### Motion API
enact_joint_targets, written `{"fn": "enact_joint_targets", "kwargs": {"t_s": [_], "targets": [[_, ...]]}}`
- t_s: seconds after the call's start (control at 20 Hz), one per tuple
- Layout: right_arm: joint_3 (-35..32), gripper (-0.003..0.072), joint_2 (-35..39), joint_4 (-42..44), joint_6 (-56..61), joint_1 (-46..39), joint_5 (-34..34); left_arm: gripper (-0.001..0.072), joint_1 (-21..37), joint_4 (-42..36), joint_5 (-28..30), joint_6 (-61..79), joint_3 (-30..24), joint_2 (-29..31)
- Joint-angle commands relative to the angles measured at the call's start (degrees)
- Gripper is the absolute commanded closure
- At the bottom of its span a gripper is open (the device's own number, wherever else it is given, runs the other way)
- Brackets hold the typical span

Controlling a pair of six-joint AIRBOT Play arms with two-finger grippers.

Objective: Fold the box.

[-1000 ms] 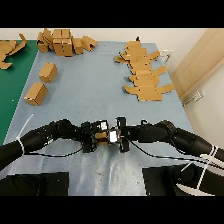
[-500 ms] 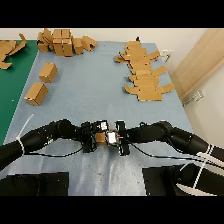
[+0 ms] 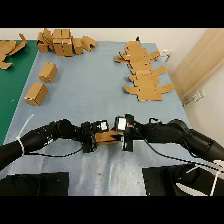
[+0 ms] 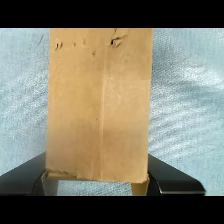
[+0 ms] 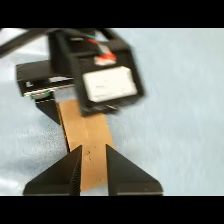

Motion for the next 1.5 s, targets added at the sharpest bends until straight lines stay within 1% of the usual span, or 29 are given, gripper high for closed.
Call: {"fn": "enact_joint_targets", "kwargs": {"t_s": [0.0,0.05,0.1,0.15,0.2,0.3,0.35,0.4,0.45,0.5,0.55,0.65,0.75,0.85,0.95,1.1,1.25,1.35,1.45], "targets": [[0.0,0.0630,4.0,-10.1,40.6,-3.5,-4.1,0.0199,0.0,0.0,0.0,0.0,0.0,0.0],[-0.1,0.0681,3.8,-11.4,53.8,-4.6,-6.9,0.0199,0.0,0.0,0.0,0.0,0.0,0.0],[-0.2,0.0683,3.0,-10.1,63.0,-5.5,-10.2,0.0199,0.0,0.0,0.0,0.0,0.0,0.0],[-0.3,0.0683,1.9,-4.9,66.1,-5.5,-13.0,0.0198,0.0,0.0,0.0,0.0,0.0,0.0],[-0.3,0.0684,0.7,3.7,63.6,-5.3,-14.2,0.0198,0.0,0.0,0.0,0.0,0.0,0.0],[-1.1,0.0685,-1.6,22.6,54.2,-4.3,-12.3,0.0199,0.0,0.0,0.0,0.0,0.0,0.0],[-1.6,0.0686,-2.6,28.5,50.5,-3.5,-9.5,0.0199,0.0,0.0,0.0,0.0,0.0,0.0],[-2.5,0.0686,-2.9,31.0,48.0,-2.5,-5.1,0.0198,0.0,0.0,0.0,0.0,0.0,0.0],[-4.1,0.0686,-3.0,31.3,47.6,-2.0,0.0,0.0199,0.0,0.0,0.0,0.0,0.0,0.0],[-6.0,0.0686,-3.0,31.5,48.0,-2.0,3.7,0.0199,0.0,0.0,0.0,0.0,0.0,0.0],[-8.1,0.0686,-3.0,32.4,48.1,-2.0,5.7,0.0199,0.0,0.0,0.0,0.0,0.0,0.0],[-11.9,0.0686,-2.9,33.7,48.1,-1.9,7.5,0.0199,0.0,0.0,0.0,0.0,0.0,0.0],[-14.9,0.0686,-2.8,35.3,48.0,-1.4,11.6,0.0198,0.0,0.0,0.0,0.0,0.0,0.0],[-16.3,0.0686,-2.8,35.3,45.9,0.3,15.2,0.0199,0.0,0.0,0.0,0.0,0.0,0.0],[-16.2,0.0686,-2.6,35.5,45.1,3.1,17.7,0.0199,0.0,0.0,0.0,0.0,0.0,0.0],[-16.2,0.0686,-1.6,35.6,45.1,6.8,19.3,0.0199,0.0,0.0,0.0,0.0,0.0,0.0],[-15.7,0.0686,-0.2,35.6,45.6,7.6,18.8,0.0199,0.0,0.0,0.0,0.0,0.0,0.0],[-14.3,0.0683,3.9,34.5,45.5,7.7,17.2,0.0199,0.0,0.0,0.0,0.0,0.0,0.0],[-14.0,0.0683,8.9,29.7,46.1,6.2,17.8,0.0198,0.0,0.0,0.0,0.0,0.0,0.0]]}}
